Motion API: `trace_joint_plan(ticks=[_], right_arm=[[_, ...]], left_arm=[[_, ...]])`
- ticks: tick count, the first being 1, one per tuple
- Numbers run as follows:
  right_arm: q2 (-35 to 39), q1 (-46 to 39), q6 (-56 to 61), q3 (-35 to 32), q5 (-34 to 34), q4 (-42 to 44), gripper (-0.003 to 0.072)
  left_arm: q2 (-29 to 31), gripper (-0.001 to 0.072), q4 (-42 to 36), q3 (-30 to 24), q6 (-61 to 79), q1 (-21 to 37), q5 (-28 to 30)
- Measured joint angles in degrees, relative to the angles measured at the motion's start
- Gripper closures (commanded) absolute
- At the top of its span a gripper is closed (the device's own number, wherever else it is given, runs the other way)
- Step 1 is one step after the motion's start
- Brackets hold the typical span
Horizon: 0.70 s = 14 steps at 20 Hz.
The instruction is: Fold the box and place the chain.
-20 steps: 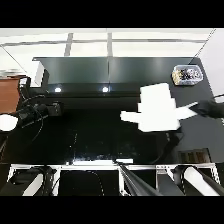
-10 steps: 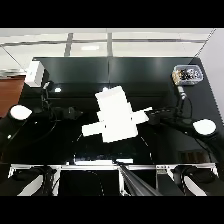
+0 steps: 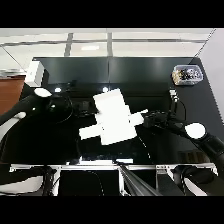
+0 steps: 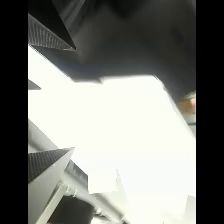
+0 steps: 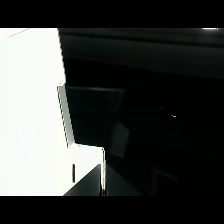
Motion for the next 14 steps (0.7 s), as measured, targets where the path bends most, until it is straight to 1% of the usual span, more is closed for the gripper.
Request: trace_joint_plan(ticks=[3, 5, 6, 7, 8, 10, 11, 12, 13, 14], right_arm=[[0.00, 0.17, 0.07, 0.00, 0.00, -0.07, 0.0671], [0.00, 0.17, 0.15, 0.00, 0.02, -0.09, 0.0671], [0.00, 0.22, 0.15, 0.00, 0.04, -0.15, 0.0671], [0.00, 0.22, 0.15, 0.00, 0.07, -0.20, 0.0671], [0.00, 0.22, 0.15, 0.00, 0.11, -0.20, 0.0670], [0.00, 0.22, 0.15, 0.00, 0.11, -0.20, 0.0671], [0.00, 0.22, 0.15, 0.00, 0.11, -0.20, 0.0671], [0.00, 0.22, 0.15, 0.00, 0.11, -0.20, 0.0671], [0.00, 0.22, 0.15, 0.00, 0.11, -0.17, 0.0671], [0.00, 0.22, 0.15, 0.00, 0.11, -0.17, 0.0670]], left_arm=[[-7.08, 0.0007, -0.87, 6.12, 2.10, -1.57, -5.09], [-11.72, 0.0032, -1.03, 10.40, 4.35, -2.49, -11.23], [-13.81, 0.0077, -1.05, 12.46, 5.35, -2.91, -14.67], [-15.89, 0.0172, -0.39, 14.71, 6.19, -3.30, -17.94], [-17.40, 0.0235, 0.79, 16.74, 6.80, -3.65, -20.94], [-19.63, 0.0285, 4.22, 20.24, 7.67, -4.24, -25.18], [-20.33, 0.0401, 5.77, 21.59, 8.13, -4.48, -26.84], [-20.81, 0.0472, 6.88, 22.56, 8.55, -4.61, -27.52], [-21.18, 0.0524, 8.07, 23.30, 8.94, -4.72, -28.39], [-21.46, 0.0635, 8.61, 23.82, 9.16, -4.81, -28.79]])
